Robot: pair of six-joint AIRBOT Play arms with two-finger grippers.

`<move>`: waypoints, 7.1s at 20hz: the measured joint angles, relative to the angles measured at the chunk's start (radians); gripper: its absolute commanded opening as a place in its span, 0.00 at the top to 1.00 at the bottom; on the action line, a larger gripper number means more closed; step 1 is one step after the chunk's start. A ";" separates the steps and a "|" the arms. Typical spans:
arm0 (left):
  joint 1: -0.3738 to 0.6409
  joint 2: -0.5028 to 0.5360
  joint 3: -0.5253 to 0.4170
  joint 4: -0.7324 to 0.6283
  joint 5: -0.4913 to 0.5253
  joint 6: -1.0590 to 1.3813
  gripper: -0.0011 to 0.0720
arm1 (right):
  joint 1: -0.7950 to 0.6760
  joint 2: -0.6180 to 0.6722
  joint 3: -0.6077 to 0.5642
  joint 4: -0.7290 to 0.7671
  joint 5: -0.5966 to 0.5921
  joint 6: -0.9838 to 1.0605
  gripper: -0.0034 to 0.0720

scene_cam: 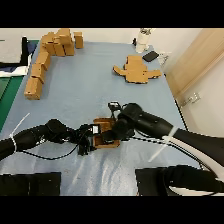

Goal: Fold the box.

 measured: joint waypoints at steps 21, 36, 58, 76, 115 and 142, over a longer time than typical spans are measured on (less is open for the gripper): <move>0.000 0.000 0.000 0.000 0.000 0.001 0.26 | 0.080 -0.075 0.077 -0.088 -0.143 0.187 0.31; 0.000 0.000 0.000 0.000 0.000 0.000 0.26 | -0.137 0.122 0.075 -0.144 -0.192 0.058 0.95; 0.000 0.000 0.000 0.000 0.000 0.000 0.26 | -0.313 0.151 -0.235 0.742 0.315 -1.579 0.95; 0.000 0.000 0.000 0.000 0.000 0.000 0.27 | -0.001 0.465 -0.475 0.356 0.631 -1.872 0.26; 0.000 0.000 0.000 0.000 -0.001 0.000 0.26 | 0.300 0.462 -0.469 -0.539 0.623 -1.013 0.69; 0.000 0.000 0.000 0.000 0.000 0.000 0.27 | 0.222 0.721 -0.718 0.128 0.879 0.019 0.95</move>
